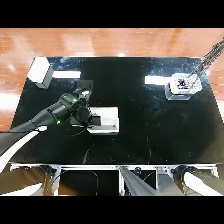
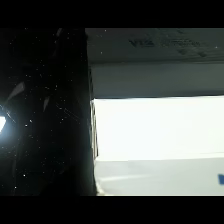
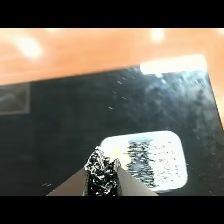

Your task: Fold the box and place the chain.

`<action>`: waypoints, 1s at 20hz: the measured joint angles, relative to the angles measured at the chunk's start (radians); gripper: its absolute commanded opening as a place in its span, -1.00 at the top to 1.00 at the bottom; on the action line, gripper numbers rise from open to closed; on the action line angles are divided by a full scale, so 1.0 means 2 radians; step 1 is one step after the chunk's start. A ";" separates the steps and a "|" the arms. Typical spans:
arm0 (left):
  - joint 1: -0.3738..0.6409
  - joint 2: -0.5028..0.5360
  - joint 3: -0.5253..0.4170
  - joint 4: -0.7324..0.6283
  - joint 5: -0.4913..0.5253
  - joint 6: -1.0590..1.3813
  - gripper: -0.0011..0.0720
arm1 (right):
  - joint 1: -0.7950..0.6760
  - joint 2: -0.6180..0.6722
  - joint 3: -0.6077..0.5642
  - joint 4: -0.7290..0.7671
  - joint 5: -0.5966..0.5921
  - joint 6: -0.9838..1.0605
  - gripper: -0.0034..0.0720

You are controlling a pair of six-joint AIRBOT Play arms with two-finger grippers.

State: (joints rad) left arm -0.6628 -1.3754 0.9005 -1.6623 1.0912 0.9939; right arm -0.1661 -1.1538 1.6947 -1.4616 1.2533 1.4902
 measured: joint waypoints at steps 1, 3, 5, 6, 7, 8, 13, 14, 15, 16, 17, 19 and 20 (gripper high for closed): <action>0.000 0.000 0.000 0.000 0.000 0.000 0.93 | 0.008 0.016 0.000 0.007 0.011 -0.005 0.83; 0.000 0.000 0.000 -0.002 0.000 0.000 0.93 | 0.033 0.042 -0.001 0.015 0.031 -0.010 0.83; 0.000 0.000 0.000 -0.004 0.001 0.000 0.93 | 0.073 0.065 -0.004 0.021 0.047 -0.014 0.83; 0.000 0.000 0.000 -0.005 0.001 0.000 0.93 | 0.097 0.076 -0.006 0.023 0.055 -0.015 0.83; 0.000 0.000 0.000 -0.006 0.000 0.000 0.93 | 0.124 0.084 -0.010 0.024 0.063 -0.015 0.83; 0.000 0.000 0.000 -0.007 0.000 0.000 0.93 | 0.150 0.091 -0.012 0.025 0.072 -0.014 0.83; 0.000 0.000 0.000 -0.010 -0.002 0.000 0.93 | 0.275 0.104 -0.025 0.033 0.112 0.003 0.83; 0.000 0.000 0.000 -0.011 -0.002 0.000 0.93 | 0.296 0.105 -0.029 0.037 0.113 0.007 0.83; 0.000 0.000 0.000 -0.011 -0.002 0.000 0.93 | 0.316 0.106 -0.034 0.043 0.113 0.010 0.83; 0.000 0.000 0.000 -0.011 -0.003 0.000 0.93 | 0.334 0.106 -0.041 0.051 0.110 0.013 0.83; 0.000 0.000 0.000 -0.011 -0.003 0.000 0.93 | 0.351 0.107 -0.049 0.060 0.104 0.015 0.83; 0.000 0.000 0.000 -0.012 -0.003 0.000 0.93 | 0.379 0.106 -0.067 0.077 0.086 0.017 0.83; 0.000 0.000 0.000 -0.012 -0.003 0.000 0.93 | 0.390 0.104 -0.075 0.082 0.076 0.018 0.83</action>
State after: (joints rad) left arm -0.6621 -1.3758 0.9012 -1.6863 1.0851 0.9943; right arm 0.6144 -0.9466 1.5448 -1.2968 1.4059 1.5261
